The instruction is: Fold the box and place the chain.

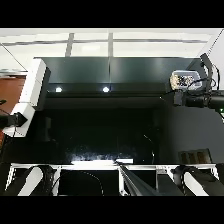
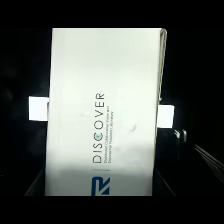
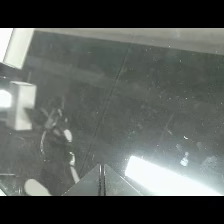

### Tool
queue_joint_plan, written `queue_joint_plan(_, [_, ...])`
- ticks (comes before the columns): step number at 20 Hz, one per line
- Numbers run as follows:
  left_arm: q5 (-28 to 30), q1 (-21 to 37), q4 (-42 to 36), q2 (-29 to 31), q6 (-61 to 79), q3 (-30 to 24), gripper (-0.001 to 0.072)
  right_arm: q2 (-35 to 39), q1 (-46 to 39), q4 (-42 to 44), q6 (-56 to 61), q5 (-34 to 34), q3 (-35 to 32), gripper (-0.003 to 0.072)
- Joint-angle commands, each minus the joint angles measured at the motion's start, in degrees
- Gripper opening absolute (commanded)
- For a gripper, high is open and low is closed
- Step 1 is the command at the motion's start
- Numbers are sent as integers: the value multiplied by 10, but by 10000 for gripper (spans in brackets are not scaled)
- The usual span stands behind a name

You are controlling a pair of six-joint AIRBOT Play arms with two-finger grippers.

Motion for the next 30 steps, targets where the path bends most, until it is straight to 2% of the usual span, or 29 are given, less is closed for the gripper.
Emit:
queue_joint_plan(1, [72,38,0,-5,29,-1,369,0,0,0,0,0,0,47])
queue_joint_plan(8, [80,35,-83,-77,100,-1,369,0,0,0,0,-7,0,47])
queue_joint_plan(12, [95,35,-86,-99,104,-1,370,0,0,0,0,-7,0,47])
queue_joint_plan(18, [154,19,-89,-110,110,-1,370,0,0,0,0,-7,0,47])
queue_joint_plan(19, [158,15,-89,-112,110,-1,382,0,0,0,0,-7,0,47])
queue_joint_plan(21, [155,6,-90,-119,110,-1,542,0,0,0,0,-7,0,47])
queue_joint_plan(22, [157,3,-88,-120,110,-1,656,0,0,0,0,-7,0,47])
queue_joint_plan(23, [157,3,-87,-118,110,1,710,0,0,0,0,-6,0,47])
queue_joint_plan(28, [146,3,-83,-59,81,45,710,0,0,0,0,-7,0,47])
queue_joint_plan(30, [144,-6,-137,-21,64,73,704,0,0,0,0,-14,0,47])
